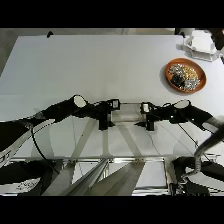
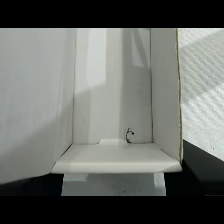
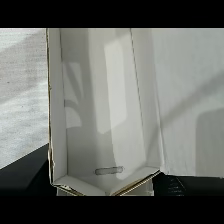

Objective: Fold the box and place the chain.

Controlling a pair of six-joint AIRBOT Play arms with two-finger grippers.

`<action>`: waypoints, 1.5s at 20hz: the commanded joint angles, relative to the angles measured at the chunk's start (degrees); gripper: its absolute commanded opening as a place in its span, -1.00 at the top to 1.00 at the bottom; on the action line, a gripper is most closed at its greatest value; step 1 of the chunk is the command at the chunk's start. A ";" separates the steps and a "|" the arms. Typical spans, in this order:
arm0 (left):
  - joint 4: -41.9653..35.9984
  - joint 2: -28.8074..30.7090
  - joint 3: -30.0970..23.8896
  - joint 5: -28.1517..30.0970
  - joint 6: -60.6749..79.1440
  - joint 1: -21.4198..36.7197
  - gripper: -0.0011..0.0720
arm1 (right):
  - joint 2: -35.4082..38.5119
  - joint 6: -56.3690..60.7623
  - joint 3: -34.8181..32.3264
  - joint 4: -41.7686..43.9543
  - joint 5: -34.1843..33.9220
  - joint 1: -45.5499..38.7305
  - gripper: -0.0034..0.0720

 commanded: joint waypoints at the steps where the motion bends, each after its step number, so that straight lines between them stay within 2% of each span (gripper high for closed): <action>1: 0.00 -0.04 -0.02 0.02 -0.02 -0.04 -0.16 | 0.02 -0.02 0.00 0.00 0.00 0.00 -0.36; 15: 0.00 -0.04 -0.02 0.04 -0.02 -0.04 -0.16 | 0.02 -0.02 0.00 0.02 -0.02 0.00 -0.35; 18: 0.00 -0.04 -0.02 0.04 -0.02 -0.04 -0.16 | 0.02 0.00 0.02 0.00 0.02 0.00 -0.12; 20: 0.00 -0.04 -0.02 0.02 -0.02 -0.04 -0.16 | 0.20 0.02 0.00 0.00 0.02 0.00 -0.15; 21: 0.00 -0.04 -0.02 0.04 -0.02 -0.04 -0.16 | 0.39 0.50 0.00 -0.07 0.13 -0.07 -0.26; 23: 0.00 -0.04 -0.02 0.02 -0.02 -0.04 -0.16 | 1.14 3.69 0.00 -1.55 0.22 -0.07 -0.94; 27: 0.00 -0.02 -0.02 0.00 -0.02 -0.04 -0.16 | 5.25 13.25 0.00 -10.78 0.13 -0.31 -0.95; 30: -0.02 -0.02 -0.02 0.00 -0.02 -0.04 -0.16 | 9.73 20.98 0.02 -16.22 1.20 -3.89 -0.95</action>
